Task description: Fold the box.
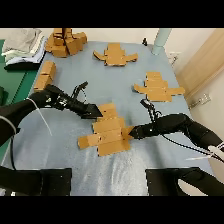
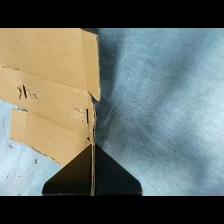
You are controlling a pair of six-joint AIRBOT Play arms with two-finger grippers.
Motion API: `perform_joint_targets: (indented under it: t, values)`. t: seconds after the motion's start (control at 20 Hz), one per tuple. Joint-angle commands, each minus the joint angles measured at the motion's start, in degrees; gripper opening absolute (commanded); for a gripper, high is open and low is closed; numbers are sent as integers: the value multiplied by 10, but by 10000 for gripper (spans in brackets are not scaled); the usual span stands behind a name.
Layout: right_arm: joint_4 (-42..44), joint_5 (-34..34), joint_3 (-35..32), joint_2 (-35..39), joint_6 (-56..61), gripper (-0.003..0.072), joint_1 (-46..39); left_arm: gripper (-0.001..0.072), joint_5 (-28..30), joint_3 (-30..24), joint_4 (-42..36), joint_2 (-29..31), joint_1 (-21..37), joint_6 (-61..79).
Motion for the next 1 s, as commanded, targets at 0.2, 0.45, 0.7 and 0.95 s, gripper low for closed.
perform_joint_targets:
  t: [0.2,0.45,0.7,0.95]
  values:
    - [-4,4,-3,4,19,3,1,645,-70,52,-61,-80,-19,54]
    - [-5,4,-3,4,19,3,1,396,-94,52,-59,-80,-19,101]
    - [-11,4,-3,4,19,3,1,237,-94,52,-52,-81,-19,112]
    - [-13,4,-3,4,19,3,1,45,-95,53,-24,-81,-23,111]
